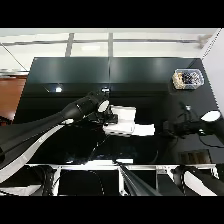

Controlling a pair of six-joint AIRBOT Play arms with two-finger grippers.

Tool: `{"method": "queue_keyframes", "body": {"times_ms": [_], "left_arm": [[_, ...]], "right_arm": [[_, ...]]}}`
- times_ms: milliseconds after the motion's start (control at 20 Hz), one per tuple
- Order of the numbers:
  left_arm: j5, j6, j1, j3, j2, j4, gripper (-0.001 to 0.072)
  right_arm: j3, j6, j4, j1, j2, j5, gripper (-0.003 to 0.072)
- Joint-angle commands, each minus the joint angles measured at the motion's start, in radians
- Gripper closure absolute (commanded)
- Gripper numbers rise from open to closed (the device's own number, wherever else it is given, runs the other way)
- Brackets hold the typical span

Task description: Fold the box and place the chain.

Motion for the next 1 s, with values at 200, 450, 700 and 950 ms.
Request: {"method": "queue_keyframes", "body": {"times_ms": [200,450,700,950], "left_arm": [[0.003,-0.027,0.002,0.0,0.0,0.0,0.0684],[0.002,-0.027,0.003,0.0,0.0,0.003,0.0684],[0.002,-0.027,0.003,0.0,0.0,0.003,0.0683],[0.003,-0.027,0.003,0.0,0.0,0.002,0.0684]], "right_arm": [[0.052,-0.148,0.338,0.167,-0.124,-0.036,0.0669],[0.182,-0.148,0.354,0.165,-0.124,0.101,0.0092],[0.183,-0.071,0.378,0.301,-0.124,0.026,0.0096],[0.187,0.03,0.367,0.43,-0.124,-0.067,0.0214]]}}
